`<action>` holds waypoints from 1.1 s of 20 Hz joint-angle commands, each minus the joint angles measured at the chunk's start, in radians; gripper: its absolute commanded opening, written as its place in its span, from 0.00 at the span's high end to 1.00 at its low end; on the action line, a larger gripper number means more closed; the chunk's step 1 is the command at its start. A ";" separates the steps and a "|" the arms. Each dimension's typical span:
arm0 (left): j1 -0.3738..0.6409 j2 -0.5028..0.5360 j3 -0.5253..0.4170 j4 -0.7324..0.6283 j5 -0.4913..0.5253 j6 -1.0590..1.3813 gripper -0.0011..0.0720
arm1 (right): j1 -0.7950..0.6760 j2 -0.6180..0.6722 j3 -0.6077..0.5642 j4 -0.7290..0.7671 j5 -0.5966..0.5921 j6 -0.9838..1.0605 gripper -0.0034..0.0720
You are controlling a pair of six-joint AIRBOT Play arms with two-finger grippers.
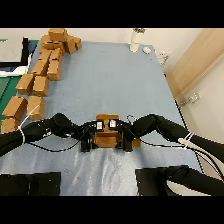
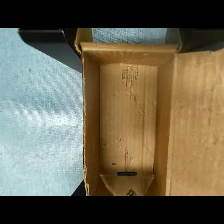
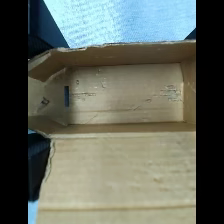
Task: Fold the box.
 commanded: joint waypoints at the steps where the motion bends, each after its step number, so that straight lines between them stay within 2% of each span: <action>1: -0.001 -0.001 0.001 -0.001 0.000 0.000 0.41 | 0.000 0.000 0.000 0.000 0.000 0.000 0.19; 15: -0.001 -0.001 0.001 -0.001 0.000 0.000 0.41 | 0.000 0.000 0.000 0.005 -0.030 0.000 0.18; 16: -0.001 -0.001 0.001 -0.001 0.000 0.000 0.41 | 0.000 0.000 0.001 0.008 -0.032 0.001 0.02; 19: -0.001 -0.001 0.001 -0.001 0.000 0.000 0.41 | -0.003 0.041 0.002 -0.009 -0.035 0.047 0.00; 22: -0.001 -0.001 0.001 -0.001 0.000 0.000 0.41 | -0.025 0.103 0.002 -0.149 -0.043 0.205 0.00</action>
